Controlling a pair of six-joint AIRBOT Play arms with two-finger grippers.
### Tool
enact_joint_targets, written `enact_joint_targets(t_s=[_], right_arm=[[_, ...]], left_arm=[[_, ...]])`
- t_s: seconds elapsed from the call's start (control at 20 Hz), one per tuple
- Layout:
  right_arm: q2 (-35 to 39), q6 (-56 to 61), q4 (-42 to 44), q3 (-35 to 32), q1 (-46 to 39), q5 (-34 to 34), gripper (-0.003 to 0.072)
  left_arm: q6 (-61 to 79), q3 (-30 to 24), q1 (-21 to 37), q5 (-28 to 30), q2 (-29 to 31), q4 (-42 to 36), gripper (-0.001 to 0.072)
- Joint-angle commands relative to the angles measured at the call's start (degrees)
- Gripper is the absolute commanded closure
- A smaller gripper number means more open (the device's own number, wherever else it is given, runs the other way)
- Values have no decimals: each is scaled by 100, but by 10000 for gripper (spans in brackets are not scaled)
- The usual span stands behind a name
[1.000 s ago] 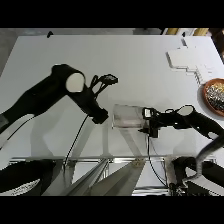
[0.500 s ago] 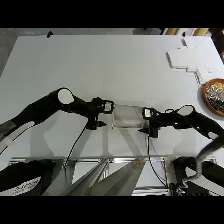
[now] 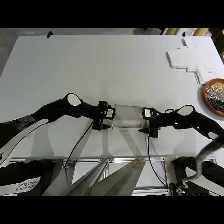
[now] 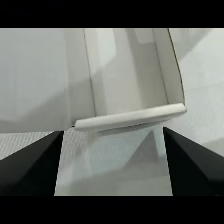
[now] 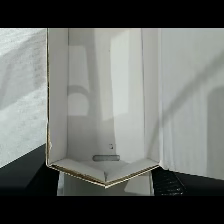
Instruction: Fold the box and place the chain.
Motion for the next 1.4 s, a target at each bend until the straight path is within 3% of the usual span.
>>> enact_joint_targets(t_s=[0.0,0.2,0.45,0.95,1.1,1.15,1.35], right_arm=[[4,0,2,2,0,0,283],[4,0,2,2,0,0,283],[4,2,2,2,0,0,283],[4,0,2,2,0,0,283],[4,0,2,2,0,-2,283],[4,0,2,2,0,0,283],[4,0,2,2,0,0,283]], left_arm=[[142,-15,-7,-201,-109,-120,11],[144,-131,-42,-210,-125,-474,10],[142,-168,-310,223,-142,-1071,11],[-114,-177,-354,155,-302,-1095,18],[-55,-297,-374,164,-304,-1088,265],[68,-376,-374,155,-302,-1088,303],[170,-422,-374,160,-264,-1080,309]])
